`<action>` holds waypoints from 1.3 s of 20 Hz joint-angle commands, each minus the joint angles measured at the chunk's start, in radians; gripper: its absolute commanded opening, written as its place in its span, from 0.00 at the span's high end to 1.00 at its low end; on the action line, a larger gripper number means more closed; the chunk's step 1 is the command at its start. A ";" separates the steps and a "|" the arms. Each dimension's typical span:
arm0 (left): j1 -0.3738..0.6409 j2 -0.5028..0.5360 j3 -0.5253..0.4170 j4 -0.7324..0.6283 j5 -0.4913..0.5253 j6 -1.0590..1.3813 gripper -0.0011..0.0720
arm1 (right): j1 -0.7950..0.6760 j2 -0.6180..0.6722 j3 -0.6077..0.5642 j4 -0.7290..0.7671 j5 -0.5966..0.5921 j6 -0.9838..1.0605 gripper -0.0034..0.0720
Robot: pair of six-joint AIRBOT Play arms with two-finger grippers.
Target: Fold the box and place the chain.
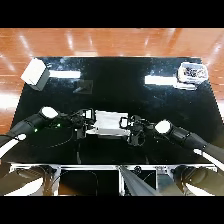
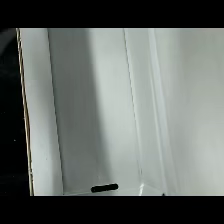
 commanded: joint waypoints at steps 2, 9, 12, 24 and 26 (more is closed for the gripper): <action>-0.002 -0.001 0.001 -0.013 -0.021 0.002 0.65 | 0.000 -0.001 0.000 0.000 0.000 0.000 0.11; -0.040 -0.003 0.002 -0.065 -0.013 0.002 0.65 | 0.000 -0.001 0.000 0.000 0.000 0.000 0.11; -0.040 -0.003 0.002 -0.066 -0.013 0.002 0.65 | 0.000 -0.001 0.000 0.000 0.000 0.000 0.11; -0.058 -0.003 0.002 -0.090 0.013 -0.008 0.65 | 0.000 -0.001 0.000 0.000 0.000 0.000 0.11; -0.065 -0.003 0.002 -0.090 0.017 -0.008 0.65 | 0.000 -0.001 0.000 0.000 0.000 0.000 0.11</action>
